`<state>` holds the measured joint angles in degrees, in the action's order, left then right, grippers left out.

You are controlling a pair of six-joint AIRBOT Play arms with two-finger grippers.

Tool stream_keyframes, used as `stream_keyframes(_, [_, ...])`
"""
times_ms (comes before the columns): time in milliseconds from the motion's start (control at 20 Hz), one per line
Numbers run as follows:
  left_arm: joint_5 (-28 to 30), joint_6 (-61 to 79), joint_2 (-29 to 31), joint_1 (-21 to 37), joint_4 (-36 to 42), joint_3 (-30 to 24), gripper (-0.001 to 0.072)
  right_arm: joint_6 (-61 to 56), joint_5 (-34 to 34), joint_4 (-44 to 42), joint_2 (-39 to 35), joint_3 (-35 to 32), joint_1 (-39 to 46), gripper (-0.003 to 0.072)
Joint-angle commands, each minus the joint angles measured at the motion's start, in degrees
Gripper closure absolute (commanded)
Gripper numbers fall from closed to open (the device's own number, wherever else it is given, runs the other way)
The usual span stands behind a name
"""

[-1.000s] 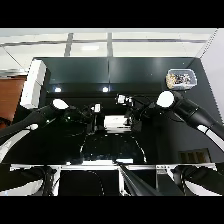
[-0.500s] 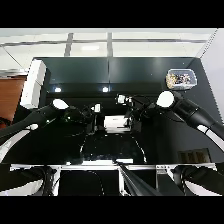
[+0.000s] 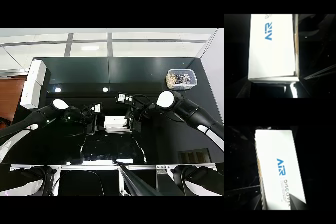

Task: Fold the box and place the chain.

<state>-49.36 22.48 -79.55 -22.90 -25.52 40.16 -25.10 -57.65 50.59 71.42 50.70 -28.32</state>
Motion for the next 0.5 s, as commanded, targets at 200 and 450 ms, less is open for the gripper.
stream_keyframes(200, [0.1,0.0,0.0,0.0,0.0,0.0,0.0423,-1.5,0.3,0.5,-0.1,0.1,0.0,0.0280])
stream_keyframes(450, [0.1,0.0,0.0,0.0,0.0,0.0,0.0423,-2.2,0.3,0.5,-0.1,1.2,0.0,0.0280])
